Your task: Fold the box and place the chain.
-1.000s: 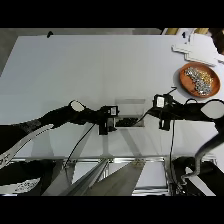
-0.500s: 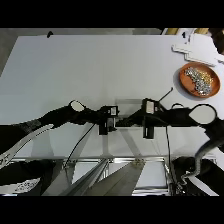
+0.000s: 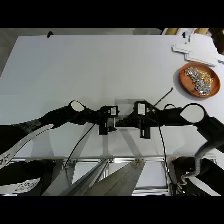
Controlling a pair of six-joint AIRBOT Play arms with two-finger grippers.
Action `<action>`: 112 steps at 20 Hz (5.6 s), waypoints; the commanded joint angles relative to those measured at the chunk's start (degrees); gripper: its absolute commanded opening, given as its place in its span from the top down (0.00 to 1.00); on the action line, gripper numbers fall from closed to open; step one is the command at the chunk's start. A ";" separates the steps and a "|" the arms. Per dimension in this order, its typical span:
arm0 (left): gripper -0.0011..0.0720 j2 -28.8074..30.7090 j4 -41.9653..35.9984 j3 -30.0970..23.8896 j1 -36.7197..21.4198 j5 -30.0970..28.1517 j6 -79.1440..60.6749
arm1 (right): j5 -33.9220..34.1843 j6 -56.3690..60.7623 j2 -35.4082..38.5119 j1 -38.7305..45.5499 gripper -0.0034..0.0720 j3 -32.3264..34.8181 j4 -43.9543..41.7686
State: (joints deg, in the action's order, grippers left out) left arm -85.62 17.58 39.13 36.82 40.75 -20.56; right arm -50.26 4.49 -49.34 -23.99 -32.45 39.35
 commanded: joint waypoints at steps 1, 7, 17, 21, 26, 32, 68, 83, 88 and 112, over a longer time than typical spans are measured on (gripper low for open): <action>0.79 0.00 0.00 0.02 -0.02 -0.02 0.00 | 0.09 -0.04 3.32 7.58 0.68 -0.07 6.01; 0.79 0.00 0.00 0.02 -0.02 -0.02 0.00 | -1.38 -0.04 2.36 23.17 0.69 0.17 9.35; 0.79 0.00 0.00 0.02 -0.02 0.00 0.00 | -1.09 -13.44 -10.54 20.46 0.37 0.20 13.51; 0.79 0.00 0.00 0.02 -0.02 -0.02 0.00 | 0.00 -14.10 -15.37 17.51 0.40 0.22 13.35; 0.79 0.00 0.00 0.02 -0.02 0.00 0.00 | 1.66 -14.08 -19.43 16.09 0.47 0.20 12.57; 0.79 0.00 0.00 0.02 -0.02 0.00 0.00 | -0.35 -13.29 -17.53 16.09 0.93 0.22 10.99; 0.79 0.00 0.00 0.02 -0.02 -0.04 0.00 | 8.44 8.55 -2.29 -3.74 0.63 0.28 4.61; 0.79 0.00 0.00 0.02 -0.02 0.00 0.00 | -3.56 -7.28 -9.07 20.57 0.66 0.33 17.57; 0.79 0.00 0.00 0.02 -0.02 0.00 0.00 | 5.60 -9.14 -17.94 14.88 0.46 0.33 17.75; 0.79 0.00 0.00 0.02 -0.02 -0.02 0.00 | -0.92 -19.87 -14.93 14.82 0.65 0.31 9.84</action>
State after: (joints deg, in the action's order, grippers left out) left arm -85.62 17.56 39.13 36.82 40.75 -20.53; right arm -51.13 -10.83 -64.42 -9.10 -32.16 52.05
